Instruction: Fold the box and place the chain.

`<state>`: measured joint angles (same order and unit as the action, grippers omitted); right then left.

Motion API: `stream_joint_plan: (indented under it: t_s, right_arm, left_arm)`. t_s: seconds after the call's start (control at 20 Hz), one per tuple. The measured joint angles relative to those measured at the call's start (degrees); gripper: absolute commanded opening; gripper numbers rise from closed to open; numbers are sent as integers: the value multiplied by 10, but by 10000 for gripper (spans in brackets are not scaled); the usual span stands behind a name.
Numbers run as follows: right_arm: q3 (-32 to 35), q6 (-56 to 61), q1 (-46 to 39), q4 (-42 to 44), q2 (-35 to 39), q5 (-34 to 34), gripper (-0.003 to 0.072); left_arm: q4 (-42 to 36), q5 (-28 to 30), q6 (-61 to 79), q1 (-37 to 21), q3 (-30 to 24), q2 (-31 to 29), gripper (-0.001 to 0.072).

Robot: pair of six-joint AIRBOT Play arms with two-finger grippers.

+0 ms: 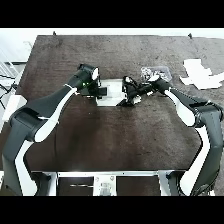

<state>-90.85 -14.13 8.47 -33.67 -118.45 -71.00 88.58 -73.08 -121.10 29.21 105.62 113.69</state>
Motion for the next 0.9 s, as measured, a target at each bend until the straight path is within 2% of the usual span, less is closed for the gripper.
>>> stream_joint_plan:
  t_s: [0.05,0.3,0.4,0.6,0.7,0.9]
  right_arm:
    - [0,0,0,0,0,0,586]
    - [0,0,0,0,0,0,586]
    - [0,0,0,0,0,0,586]
    - [0,0,0,0,0,0,586]
    - [0,0,0,0,0,0,586]
    - [0,0,0,0,0,0,586]
  left_arm:
    - [-3,2,0,0,0,0,219]
    - [-5,12,-1,0,0,0,217]
    - [-6,14,-2,0,0,0,114]
    - [-7,13,-4,0,0,0,112]
    - [-7,9,-4,0,1,4,19]
    - [-8,-4,-4,0,2,11,19]
